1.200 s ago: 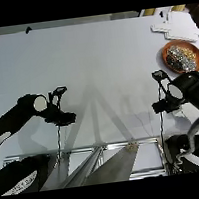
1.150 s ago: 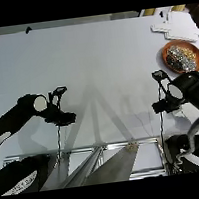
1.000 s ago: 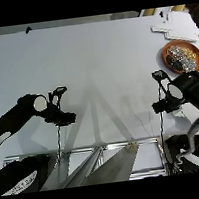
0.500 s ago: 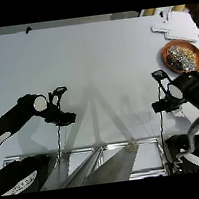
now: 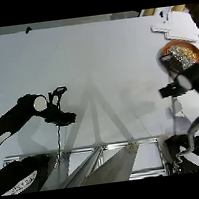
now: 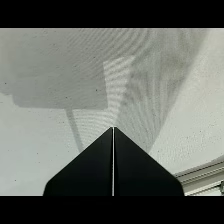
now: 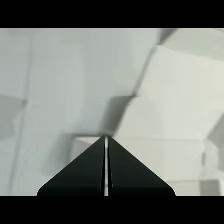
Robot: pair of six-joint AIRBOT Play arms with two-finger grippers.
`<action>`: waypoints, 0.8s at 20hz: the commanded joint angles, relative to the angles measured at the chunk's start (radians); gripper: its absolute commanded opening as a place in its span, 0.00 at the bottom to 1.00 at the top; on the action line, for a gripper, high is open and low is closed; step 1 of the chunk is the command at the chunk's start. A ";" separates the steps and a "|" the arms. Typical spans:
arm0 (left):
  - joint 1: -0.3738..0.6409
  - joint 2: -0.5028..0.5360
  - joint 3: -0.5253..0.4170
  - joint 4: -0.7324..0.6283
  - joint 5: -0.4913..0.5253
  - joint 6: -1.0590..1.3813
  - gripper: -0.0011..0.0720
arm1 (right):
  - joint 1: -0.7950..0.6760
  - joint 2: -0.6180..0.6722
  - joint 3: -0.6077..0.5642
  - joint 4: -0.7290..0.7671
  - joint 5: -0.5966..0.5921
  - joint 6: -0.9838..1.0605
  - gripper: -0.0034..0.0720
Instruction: Fold the box and place the chain.
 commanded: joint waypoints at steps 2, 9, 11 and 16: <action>0.001 0.000 -0.001 0.000 -0.001 0.000 0.03 | -0.421 0.000 0.043 -0.149 -0.060 -0.195 0.08; 0.001 0.000 -0.001 0.000 -0.001 0.000 0.03 | -0.761 -0.142 0.043 -0.133 -0.233 -0.281 0.68; 0.001 0.000 -0.001 0.000 -0.001 0.000 0.03 | -0.774 -0.209 0.043 -0.176 -0.221 -0.334 0.78; 0.001 0.000 -0.001 0.000 -0.001 0.000 0.03 | -0.802 -0.316 0.043 -0.233 -0.232 -0.342 0.58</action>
